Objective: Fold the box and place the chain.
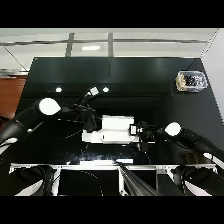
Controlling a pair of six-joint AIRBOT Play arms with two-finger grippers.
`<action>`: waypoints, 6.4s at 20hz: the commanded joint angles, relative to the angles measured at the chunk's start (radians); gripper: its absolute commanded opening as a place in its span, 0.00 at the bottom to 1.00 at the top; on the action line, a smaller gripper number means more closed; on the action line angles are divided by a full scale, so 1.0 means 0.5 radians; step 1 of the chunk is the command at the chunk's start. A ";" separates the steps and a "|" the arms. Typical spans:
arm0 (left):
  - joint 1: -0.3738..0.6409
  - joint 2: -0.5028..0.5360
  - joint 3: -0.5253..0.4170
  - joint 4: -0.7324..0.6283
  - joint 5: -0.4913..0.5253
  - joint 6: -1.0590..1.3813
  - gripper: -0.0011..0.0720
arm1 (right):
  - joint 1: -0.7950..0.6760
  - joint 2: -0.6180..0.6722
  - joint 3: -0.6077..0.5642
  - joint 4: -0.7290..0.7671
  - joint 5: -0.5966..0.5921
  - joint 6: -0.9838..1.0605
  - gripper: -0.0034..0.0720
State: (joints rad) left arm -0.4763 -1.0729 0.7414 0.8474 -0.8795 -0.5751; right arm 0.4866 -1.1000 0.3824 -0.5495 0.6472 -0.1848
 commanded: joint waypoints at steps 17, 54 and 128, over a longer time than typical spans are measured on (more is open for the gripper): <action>-0.443 0.024 -0.473 0.232 0.463 0.619 0.51 | 0.001 -0.002 -0.001 -0.002 0.005 -0.003 0.46; -0.299 0.005 -0.429 -0.279 0.195 0.444 0.05 | 0.001 -0.002 -0.001 -0.002 0.005 -0.003 0.46; -0.709 -0.379 0.167 1.041 -0.108 -2.962 0.70 | 0.001 -0.002 -0.001 -0.002 0.005 -0.003 0.46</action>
State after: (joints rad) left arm -0.7792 -1.2510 0.7921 1.2198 -0.9115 -1.8996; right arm 0.4866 -1.1000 0.3828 -0.5503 0.6491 -0.1867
